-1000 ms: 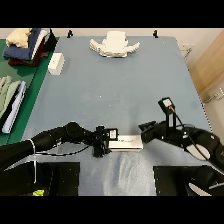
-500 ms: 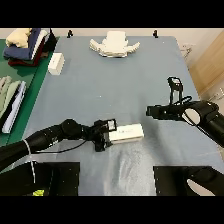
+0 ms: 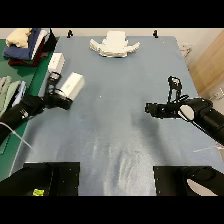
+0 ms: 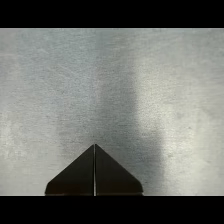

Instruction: Fold the box.

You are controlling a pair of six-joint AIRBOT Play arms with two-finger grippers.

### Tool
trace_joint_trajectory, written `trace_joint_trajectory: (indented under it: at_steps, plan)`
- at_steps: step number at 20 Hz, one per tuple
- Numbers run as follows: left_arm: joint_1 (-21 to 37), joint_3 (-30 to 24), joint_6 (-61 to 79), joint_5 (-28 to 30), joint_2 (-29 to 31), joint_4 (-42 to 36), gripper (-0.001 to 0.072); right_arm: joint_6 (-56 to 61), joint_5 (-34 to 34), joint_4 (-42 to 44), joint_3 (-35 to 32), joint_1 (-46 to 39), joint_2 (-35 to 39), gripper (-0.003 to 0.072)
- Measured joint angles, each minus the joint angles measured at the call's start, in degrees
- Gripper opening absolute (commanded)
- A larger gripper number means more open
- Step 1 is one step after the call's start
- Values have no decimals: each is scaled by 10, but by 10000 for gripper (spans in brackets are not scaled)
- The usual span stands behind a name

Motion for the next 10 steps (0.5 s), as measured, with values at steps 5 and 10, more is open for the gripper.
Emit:
trace_joint_trajectory:
  at_steps: [5, 10]
  plan:
    - [136, 131, -31, -23, -142, 18, 383, 2, 0, -1, 0, 0, -1, 5]
    - [166, 242, -48, -33, -256, 23, 382, 19, -1, 0, 0, 0, -2, 5]
